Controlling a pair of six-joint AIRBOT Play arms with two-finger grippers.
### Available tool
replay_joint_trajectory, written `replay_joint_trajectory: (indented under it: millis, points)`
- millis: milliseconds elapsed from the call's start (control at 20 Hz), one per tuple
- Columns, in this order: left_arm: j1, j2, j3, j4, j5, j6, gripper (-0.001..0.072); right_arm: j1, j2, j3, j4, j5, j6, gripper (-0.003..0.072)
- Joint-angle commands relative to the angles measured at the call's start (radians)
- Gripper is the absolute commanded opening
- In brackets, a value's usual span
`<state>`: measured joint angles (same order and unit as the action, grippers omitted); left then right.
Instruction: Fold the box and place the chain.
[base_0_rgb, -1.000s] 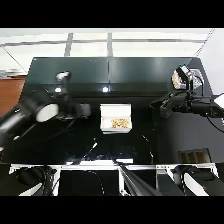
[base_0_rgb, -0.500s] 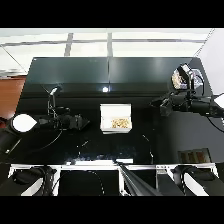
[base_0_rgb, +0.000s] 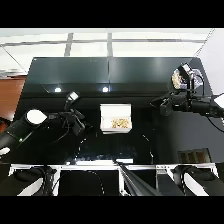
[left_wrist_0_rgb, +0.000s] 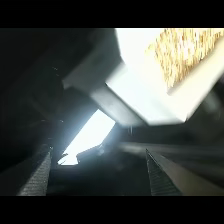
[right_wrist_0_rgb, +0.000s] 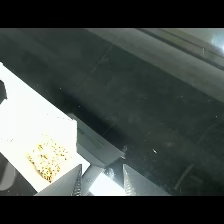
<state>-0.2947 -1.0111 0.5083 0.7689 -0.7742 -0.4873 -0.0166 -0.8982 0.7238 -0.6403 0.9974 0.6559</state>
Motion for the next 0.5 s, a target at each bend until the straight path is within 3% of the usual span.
replay_joint_trajectory:
  millis: [0, 100, 250, 450]
  points:
    - [-0.026, -0.044, 0.025, 0.043, -0.048, 0.231, 0.0714, 0.0, 0.001, 0.001, 0.0, 0.002, 0.007, 0.031]
    - [-0.025, -0.098, 0.056, -0.002, -0.066, 0.307, 0.0712, 0.0, 0.001, 0.001, 0.0, 0.005, 0.007, 0.031]
    - [-0.023, -0.179, 0.077, -0.124, -0.014, 0.352, 0.0712, 0.0, 0.001, 0.001, 0.0, 0.011, 0.007, 0.031]
    - [-0.024, -0.229, 0.078, -0.138, -0.027, 0.595, 0.0713, 0.0, 0.001, 0.001, 0.0, -0.001, 0.006, 0.031]
